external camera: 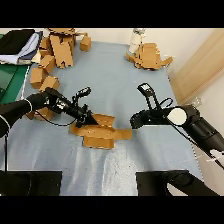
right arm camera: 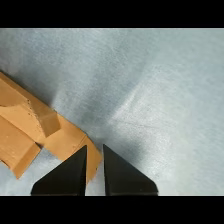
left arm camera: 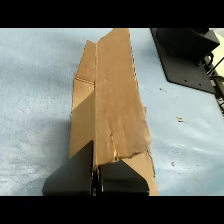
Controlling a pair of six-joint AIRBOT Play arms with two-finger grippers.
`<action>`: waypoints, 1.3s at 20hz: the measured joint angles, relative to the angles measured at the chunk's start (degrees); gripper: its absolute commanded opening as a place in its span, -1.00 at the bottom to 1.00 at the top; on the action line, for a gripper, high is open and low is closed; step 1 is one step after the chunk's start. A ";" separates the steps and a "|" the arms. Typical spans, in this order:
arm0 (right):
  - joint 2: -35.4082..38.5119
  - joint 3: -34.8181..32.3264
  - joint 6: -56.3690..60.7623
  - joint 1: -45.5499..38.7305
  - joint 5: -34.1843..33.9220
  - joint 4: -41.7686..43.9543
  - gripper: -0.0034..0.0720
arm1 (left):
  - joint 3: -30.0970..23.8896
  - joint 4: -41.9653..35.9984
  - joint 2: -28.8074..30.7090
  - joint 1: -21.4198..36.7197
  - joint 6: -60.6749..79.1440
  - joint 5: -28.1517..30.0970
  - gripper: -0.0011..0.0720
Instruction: Fold the box.
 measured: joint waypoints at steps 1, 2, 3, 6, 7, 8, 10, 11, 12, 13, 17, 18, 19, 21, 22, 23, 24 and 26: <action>0.04 0.00 0.26 0.11 -0.26 -0.52 -0.51 | -0.02 -0.15 0.11 -0.33 0.85 0.59 -0.94; 0.07 0.00 0.57 0.24 -0.44 -0.92 -0.51 | -0.07 -0.48 0.20 -0.61 1.79 1.11 -0.94; 0.09 0.00 0.70 0.39 -0.50 -1.25 -0.51 | -0.15 -1.22 0.28 -0.74 2.67 1.60 -0.94; 0.11 0.00 1.60 0.50 -0.72 -2.25 -0.51 | -0.63 -4.31 0.52 -0.92 4.15 2.25 -0.94; 0.09 0.00 1.66 0.52 -0.76 -2.38 -0.51 | -0.94 -5.42 0.74 -0.83 4.46 2.29 -0.94; 0.11 0.00 1.81 0.57 -0.79 -2.51 -0.51 | -1.49 -6.34 0.90 -0.57 4.66 2.19 -0.94; 0.11 0.00 2.10 0.59 -0.85 -2.82 -0.51 | -3.17 -8.57 1.36 0.11 5.62 2.40 -0.94; 0.13 0.00 2.23 0.59 -0.87 -2.93 -0.51 | -4.17 -10.03 1.79 0.39 6.71 2.45 -0.94; 0.13 0.00 2.27 0.59 -0.90 -2.93 -0.51 | -5.27 -11.32 2.29 0.46 8.20 2.60 -0.94; 0.11 0.00 2.45 0.59 -0.90 -3.04 -0.51 | -6.16 -12.41 2.89 0.57 9.35 3.10 -0.94; 0.13 0.00 2.69 0.59 -1.55 -3.17 -0.51 | -8.13 -14.56 4.46 0.81 11.93 5.70 -0.94; 0.13 0.00 2.80 0.59 -1.70 -3.21 -0.51 | -8.31 -14.80 4.66 0.79 12.17 6.21 -0.94; 0.13 0.00 2.91 0.59 -1.99 -3.32 -0.51 | -8.41 -14.80 4.74 0.74 12.41 6.49 -0.94; 0.13 0.00 3.06 0.59 -2.16 -3.32 -0.51 | -8.39 -14.27 4.94 0.50 12.55 6.82 -0.94; 0.13 0.00 3.06 0.59 -2.32 -3.32 -0.51 | -8.28 -13.51 5.01 0.33 12.41 6.97 -0.94; 0.13 0.00 3.04 0.59 -2.32 -3.32 -0.51 | -8.20 -12.79 5.09 0.09 12.09 7.19 -0.94; 0.13 0.00 3.06 0.59 -2.34 -3.32 -0.51 | -8.11 -11.93 5.20 -0.28 12.00 7.30 -0.94; 0.13 0.00 3.06 0.59 -2.36 -3.32 -0.51 | -8.04 -10.36 5.57 -1.25 11.89 8.15 -0.94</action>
